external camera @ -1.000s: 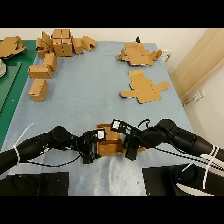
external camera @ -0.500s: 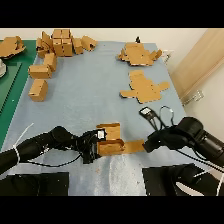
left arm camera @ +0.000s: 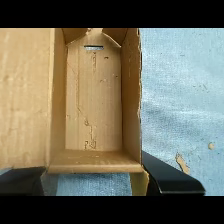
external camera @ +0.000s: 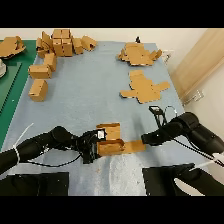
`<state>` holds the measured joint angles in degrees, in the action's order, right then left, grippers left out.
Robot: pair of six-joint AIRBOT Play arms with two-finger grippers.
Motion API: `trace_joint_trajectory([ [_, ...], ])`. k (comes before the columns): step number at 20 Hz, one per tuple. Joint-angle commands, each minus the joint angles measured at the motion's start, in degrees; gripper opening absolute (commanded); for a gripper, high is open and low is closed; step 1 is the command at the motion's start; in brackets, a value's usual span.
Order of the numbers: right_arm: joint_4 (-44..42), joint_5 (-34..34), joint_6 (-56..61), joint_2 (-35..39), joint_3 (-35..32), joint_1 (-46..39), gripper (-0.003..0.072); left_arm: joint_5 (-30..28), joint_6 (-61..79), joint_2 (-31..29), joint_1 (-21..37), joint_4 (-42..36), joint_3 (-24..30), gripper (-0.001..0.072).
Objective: Fold the box.
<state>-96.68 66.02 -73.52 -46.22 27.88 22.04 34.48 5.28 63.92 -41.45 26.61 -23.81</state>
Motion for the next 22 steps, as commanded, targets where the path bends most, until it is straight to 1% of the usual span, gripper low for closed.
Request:
trace_joint_trajectory([
  [1,-9.73,-4.98,-1.75,-4.44,-1.86,-0.74,0.0003,-0.02,0.04,0.02,0.02,0.02,-0.02,0.0405],
  [4,-14.03,-5.73,-3.76,-4.44,-1.97,-0.74,0.0003,0.0,0.02,0.02,0.02,0.02,-0.02,0.0405],
  [7,-16.0,-5.86,-4.39,-4.44,-2.01,-0.48,0.0003,0.0,0.02,0.02,0.02,0.02,-0.02,0.0405],
  [11,-20.85,-6.84,-6.75,-4.42,-2.01,-0.48,0.0003,-0.02,0.02,0.02,0.02,0.02,-0.02,0.0405],
  [15,-29.68,-7.13,-11.32,-4.42,-2.01,-0.48,0.0002,0.0,0.02,0.02,0.02,0.02,-0.02,0.0405],
  [22,-32.13,-7.13,-11.67,-4.42,-1.99,0.52,0.0004,0.0,0.02,0.02,0.02,0.02,-0.02,0.0405],
])
